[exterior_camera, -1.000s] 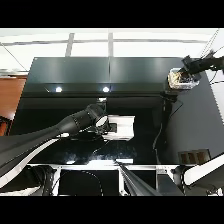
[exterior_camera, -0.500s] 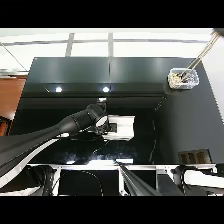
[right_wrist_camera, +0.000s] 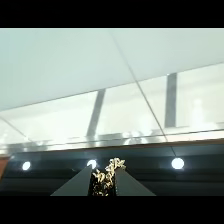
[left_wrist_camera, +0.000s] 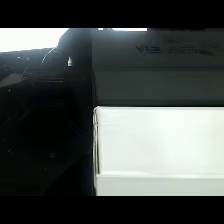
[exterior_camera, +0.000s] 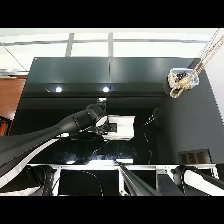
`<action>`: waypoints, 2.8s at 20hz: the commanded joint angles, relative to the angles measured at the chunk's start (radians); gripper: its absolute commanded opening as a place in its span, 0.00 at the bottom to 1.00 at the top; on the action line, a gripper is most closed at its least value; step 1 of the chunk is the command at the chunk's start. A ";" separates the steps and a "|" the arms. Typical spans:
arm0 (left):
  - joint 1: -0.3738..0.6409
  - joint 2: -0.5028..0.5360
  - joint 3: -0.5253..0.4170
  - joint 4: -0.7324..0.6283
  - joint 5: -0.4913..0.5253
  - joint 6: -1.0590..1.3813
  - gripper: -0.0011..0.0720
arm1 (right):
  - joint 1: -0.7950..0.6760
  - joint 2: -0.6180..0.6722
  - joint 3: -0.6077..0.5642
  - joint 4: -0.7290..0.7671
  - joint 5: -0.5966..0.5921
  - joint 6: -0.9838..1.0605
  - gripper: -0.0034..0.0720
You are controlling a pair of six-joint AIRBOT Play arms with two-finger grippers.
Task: Fold the box and place the chain.
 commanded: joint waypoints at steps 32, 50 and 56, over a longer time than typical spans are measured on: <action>0.001 0.000 0.000 0.000 0.001 0.000 0.06 | 0.690 0.303 -1.332 0.184 -0.168 -0.161 0.05; 0.001 0.000 0.000 0.000 0.001 0.000 0.06 | 0.727 0.157 -1.332 0.117 -0.239 -0.298 0.05; 0.001 0.000 0.000 0.000 0.001 0.000 0.06 | 0.723 0.157 -1.330 0.116 -0.262 -0.294 0.61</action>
